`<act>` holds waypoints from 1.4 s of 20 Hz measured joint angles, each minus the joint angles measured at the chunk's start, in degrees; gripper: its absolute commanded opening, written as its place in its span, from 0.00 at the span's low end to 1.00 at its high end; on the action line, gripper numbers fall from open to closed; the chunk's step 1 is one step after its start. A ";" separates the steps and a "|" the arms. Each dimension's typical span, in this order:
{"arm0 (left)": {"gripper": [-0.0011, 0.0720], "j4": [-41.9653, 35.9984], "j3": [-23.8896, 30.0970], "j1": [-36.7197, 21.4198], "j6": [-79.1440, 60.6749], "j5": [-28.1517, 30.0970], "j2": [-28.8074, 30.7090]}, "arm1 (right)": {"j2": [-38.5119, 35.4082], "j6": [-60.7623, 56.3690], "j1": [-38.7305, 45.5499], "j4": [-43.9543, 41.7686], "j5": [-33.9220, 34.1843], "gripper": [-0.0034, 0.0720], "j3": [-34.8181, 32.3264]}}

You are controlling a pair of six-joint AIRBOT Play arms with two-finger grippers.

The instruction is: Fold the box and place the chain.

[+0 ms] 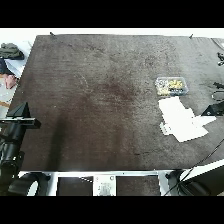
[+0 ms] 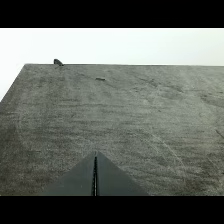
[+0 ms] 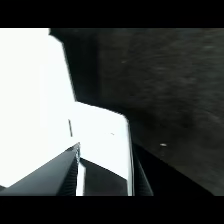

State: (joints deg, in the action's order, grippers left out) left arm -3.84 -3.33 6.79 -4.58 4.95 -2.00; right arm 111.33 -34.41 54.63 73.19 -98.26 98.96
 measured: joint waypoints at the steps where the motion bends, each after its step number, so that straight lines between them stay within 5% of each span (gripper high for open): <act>1: 0.03 -0.02 0.00 0.00 0.00 0.00 0.02 | 0.44 0.02 0.02 -0.24 -0.76 0.52 0.02; 5: 0.03 0.00 0.00 0.00 0.02 0.00 0.00 | 1.66 0.17 0.11 -0.74 -3.52 0.37 -0.37; 6: 0.03 0.00 0.00 0.00 0.02 0.02 0.00 | 1.77 0.22 0.13 -1.01 -3.87 0.18 -0.70; 9: 0.03 0.00 0.00 0.00 0.02 0.00 0.00 | 1.99 0.35 0.70 -2.69 -4.76 0.03 -1.79; 15: 0.03 0.00 0.00 0.00 0.02 0.00 0.00 | 0.48 0.35 0.94 -9.03 -5.16 0.03 -8.63; 20: 0.03 -0.02 0.00 0.00 0.02 0.02 0.02 | -7.19 2.86 -0.81 -20.09 -4.33 0.03 -24.74; 23: 0.03 -0.02 0.02 0.00 0.02 0.00 0.00 | -14.27 5.66 -4.98 -28.79 1.38 0.03 -37.40; 28: 0.03 -0.02 -0.07 0.00 0.02 0.00 0.00 | -22.97 7.08 -21.40 -45.13 20.28 0.03 -52.06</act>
State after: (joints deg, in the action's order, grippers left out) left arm -3.86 -3.40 6.79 -4.56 4.95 -2.00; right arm 88.36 -27.33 33.23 28.05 -77.97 46.89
